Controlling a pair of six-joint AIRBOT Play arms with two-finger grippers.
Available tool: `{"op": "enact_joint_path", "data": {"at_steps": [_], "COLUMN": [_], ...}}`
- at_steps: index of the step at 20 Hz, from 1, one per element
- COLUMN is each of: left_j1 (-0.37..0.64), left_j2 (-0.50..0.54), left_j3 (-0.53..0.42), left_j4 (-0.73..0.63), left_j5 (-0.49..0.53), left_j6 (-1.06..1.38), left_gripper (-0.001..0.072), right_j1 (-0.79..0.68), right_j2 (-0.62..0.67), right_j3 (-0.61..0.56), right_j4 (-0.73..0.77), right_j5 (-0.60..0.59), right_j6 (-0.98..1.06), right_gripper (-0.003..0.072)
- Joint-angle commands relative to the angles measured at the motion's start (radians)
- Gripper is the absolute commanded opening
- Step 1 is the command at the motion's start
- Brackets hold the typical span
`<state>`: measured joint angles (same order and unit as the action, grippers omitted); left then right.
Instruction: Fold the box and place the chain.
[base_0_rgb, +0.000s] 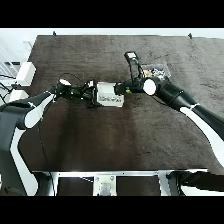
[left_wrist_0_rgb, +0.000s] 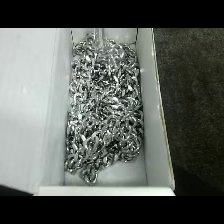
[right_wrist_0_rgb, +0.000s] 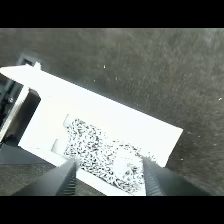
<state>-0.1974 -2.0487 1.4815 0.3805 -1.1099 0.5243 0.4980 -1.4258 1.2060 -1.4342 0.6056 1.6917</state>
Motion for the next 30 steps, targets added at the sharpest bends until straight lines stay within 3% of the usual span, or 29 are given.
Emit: {"op": "enact_joint_path", "data": {"at_steps": [1, 4, 9, 10, 12, 14, 16, 20, 25, 30], "left_j1": [0.001, 0.001, 0.001, 0.001, 0.001, 0.001, 0.001, 0.001, 0.001, 0.001], "left_j2": [0.0, 0.0, 0.0, 0.0, 0.0, 0.0, 0.0, 0.0, 0.0, 0.0], "left_j3": [0.0, 0.0, 0.0, 0.0, 0.0, 0.0, 0.0, 0.0, 0.0, 0.0], "left_j4": [0.0, 0.0, 0.0, 0.0, 0.001, 0.0, 0.0, 0.0, 0.0, 0.001], "left_j5": [0.002, 0.002, 0.002, 0.002, 0.002, 0.002, 0.002, 0.002, 0.002, 0.002], "left_j6": [0.0, 0.0, 0.0, 0.0, 0.0, 0.0, 0.0, 0.0, 0.0, 0.0], "left_gripper": [0.0349, 0.0349, 0.0349, 0.0349, 0.0349, 0.0349, 0.0348, 0.0349, 0.0349, 0.0349], "right_j1": [-0.002, -0.008, -0.097, -0.132, -0.209, -0.285, -0.354, -0.409, -0.348, -0.315], "right_j2": [-0.005, 0.026, 0.08, 0.075, 0.051, 0.004, -0.077, -0.251, -0.371, -0.39], "right_j3": [-0.027, 0.008, 0.029, 0.04, 0.07, 0.118, 0.181, 0.304, 0.372, 0.374], "right_j4": [-0.015, -0.037, -0.019, 0.04, 0.269, 0.548, 0.724, 0.859, 0.848, 0.846], "right_j5": [-0.08, -0.061, -0.109, -0.108, -0.085, 0.037, 0.2, 0.366, 0.435, 0.491], "right_j6": [-0.003, -0.006, -0.27, -0.361, -0.633, -0.929, -1.122, -1.259, -1.264, -1.278], "right_gripper": [0.0494, 0.0495, 0.0487, 0.0421, 0.0383, 0.0378, 0.0366, 0.0267, 0.0262, 0.0263]}}
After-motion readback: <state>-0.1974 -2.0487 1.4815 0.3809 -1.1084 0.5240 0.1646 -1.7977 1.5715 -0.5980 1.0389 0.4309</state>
